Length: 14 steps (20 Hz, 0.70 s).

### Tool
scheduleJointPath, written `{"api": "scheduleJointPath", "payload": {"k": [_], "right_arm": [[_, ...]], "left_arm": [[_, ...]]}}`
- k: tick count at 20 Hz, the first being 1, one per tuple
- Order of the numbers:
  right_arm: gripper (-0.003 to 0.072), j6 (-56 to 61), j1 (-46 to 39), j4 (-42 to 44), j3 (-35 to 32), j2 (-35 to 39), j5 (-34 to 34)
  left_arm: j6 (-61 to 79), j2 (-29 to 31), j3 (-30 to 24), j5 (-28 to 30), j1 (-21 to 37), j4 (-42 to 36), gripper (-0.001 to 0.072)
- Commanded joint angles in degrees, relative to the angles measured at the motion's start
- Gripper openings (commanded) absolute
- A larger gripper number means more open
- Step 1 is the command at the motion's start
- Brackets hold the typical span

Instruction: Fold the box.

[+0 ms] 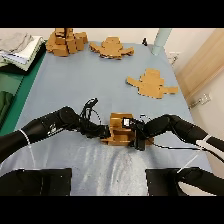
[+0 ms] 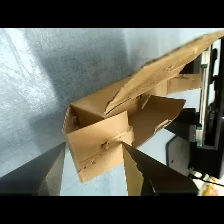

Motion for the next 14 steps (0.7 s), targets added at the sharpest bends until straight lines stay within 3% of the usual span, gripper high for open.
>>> {"api": "scheduleJointPath", "payload": {"k": [1, 6, 14], "right_arm": [[0.0572, 0.0, 0.0, 0.0, 0.0, 0.0, 0.0], [0.0572, 0.0, 0.0, 0.0, 0.0, 0.0, 0.0], [0.0572, 0.0, 0.0, 0.0, 0.0, 0.0, 0.0]], "left_arm": [[-12.6, 0.0, 2.8, 1.7, -3.8, 11.0, 0.0528], [-23.8, -1.4, 7.1, -2.1, -8.1, 23.1, 0.0527], [-29.8, -5.8, 11.1, -3.0, -11.9, 25.6, 0.0527]]}}
